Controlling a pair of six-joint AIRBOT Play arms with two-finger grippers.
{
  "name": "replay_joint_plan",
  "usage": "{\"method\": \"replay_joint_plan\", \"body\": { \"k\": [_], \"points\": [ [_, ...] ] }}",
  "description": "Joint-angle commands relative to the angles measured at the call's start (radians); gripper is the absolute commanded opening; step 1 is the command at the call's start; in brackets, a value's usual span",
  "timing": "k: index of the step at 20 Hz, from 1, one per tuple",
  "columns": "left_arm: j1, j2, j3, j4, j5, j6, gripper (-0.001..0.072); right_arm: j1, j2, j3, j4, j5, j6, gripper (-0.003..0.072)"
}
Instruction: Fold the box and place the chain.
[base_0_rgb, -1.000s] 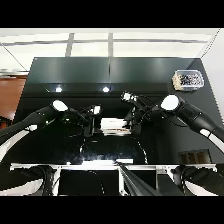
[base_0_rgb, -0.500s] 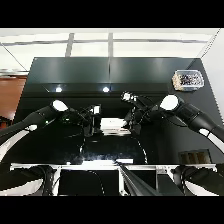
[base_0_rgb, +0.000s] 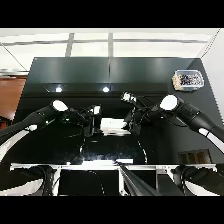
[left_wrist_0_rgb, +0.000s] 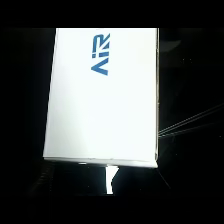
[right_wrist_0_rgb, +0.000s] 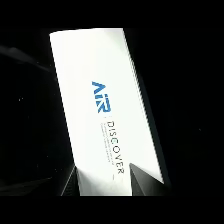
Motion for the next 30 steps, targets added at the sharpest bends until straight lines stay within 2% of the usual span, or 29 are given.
{"method": "replay_joint_plan", "body": {
  "k": [1, 8, 12, 16, 17, 18, 21, 23, 27, 30],
  "points": [
    [0.0, -0.001, 0.0, 0.0, 0.0, -0.001, 0.0487, 0.011, -0.014, -0.002, -0.011, -0.024, 0.005, 0.0398],
    [0.0, -0.001, 0.0, 0.0, 0.0, -0.001, 0.0487, 0.003, -0.003, 0.0, -0.01, -0.006, 0.005, 0.0397],
    [0.0, -0.001, 0.0, 0.0, 0.0, -0.001, 0.0487, -0.048, 0.094, 0.032, -0.01, 0.104, 0.084, 0.0397],
    [0.0, -0.001, 0.0, 0.0, 0.0, -0.001, 0.0487, -0.156, 0.16, 0.024, -0.009, 0.238, 0.336, 0.0367],
    [0.0, -0.001, 0.0, 0.0, 0.0, -0.001, 0.0487, -0.177, 0.16, 0.0, -0.007, 0.262, 0.384, 0.011],
    [0.0, -0.001, 0.0, 0.0, 0.0, -0.001, 0.0487, -0.186, 0.159, -0.032, 0.002, 0.263, 0.389, 0.0001],
    [0.0, -0.001, 0.0, -0.001, 0.0, -0.001, 0.0487, -0.183, 0.132, -0.129, 0.164, 0.182, 0.388, 0.0],
    [0.0, -0.001, 0.0, -0.001, 0.0, -0.001, 0.0486, -0.182, 0.075, -0.135, 0.285, 0.151, 0.377, 0.0],
    [0.0, -0.001, 0.0, -0.004, 0.0, -0.001, 0.0487, -0.182, -0.027, -0.135, 0.31, 0.105, 0.359, 0.0001],
    [0.0, -0.001, 0.0, -0.006, 0.0, -0.001, 0.0487, -0.183, -0.055, -0.135, 0.293, 0.093, 0.359, 0.0003]
  ]
}}
